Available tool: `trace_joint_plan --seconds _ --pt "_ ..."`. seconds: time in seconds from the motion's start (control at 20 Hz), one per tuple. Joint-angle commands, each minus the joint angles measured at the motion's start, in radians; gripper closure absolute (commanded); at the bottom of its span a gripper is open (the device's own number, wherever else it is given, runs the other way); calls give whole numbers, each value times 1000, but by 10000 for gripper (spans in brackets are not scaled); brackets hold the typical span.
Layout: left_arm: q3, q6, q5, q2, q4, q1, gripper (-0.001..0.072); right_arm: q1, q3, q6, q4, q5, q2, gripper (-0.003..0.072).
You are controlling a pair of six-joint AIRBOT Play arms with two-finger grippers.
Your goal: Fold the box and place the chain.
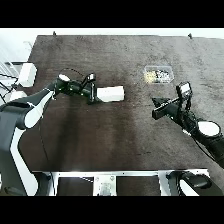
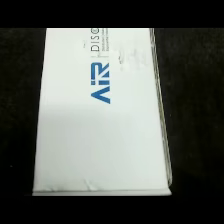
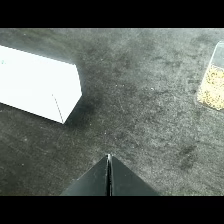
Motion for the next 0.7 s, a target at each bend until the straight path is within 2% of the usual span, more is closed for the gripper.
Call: trace_joint_plan --seconds 0.0,0.25,0.3,0.35,0.4,0.5,0.65 --pt "1 -12 -3 1 -4 0 185 0 -2 1 0 -2 1 675" --pt "1 -15 -2 1 -4 0 185 0 -2 1 0 -2 1 675" --pt "1 -21 -5 1 -6 0 232 0 -2 1 0 -2 1 675" --pt "5 -64 -12 3 -13 1 582 0 -2 1 0 -2 1 675" --pt "14 -93 -28 9 -9 5 690 0 -2 1 0 -2 1 675" --pt "15 -232 -6 42 -16 20 693 -1 -2 1 0 -2 1 675" --pt "7 -396 151 124 23 77 697 0 -2 1 0 -2 1 674"
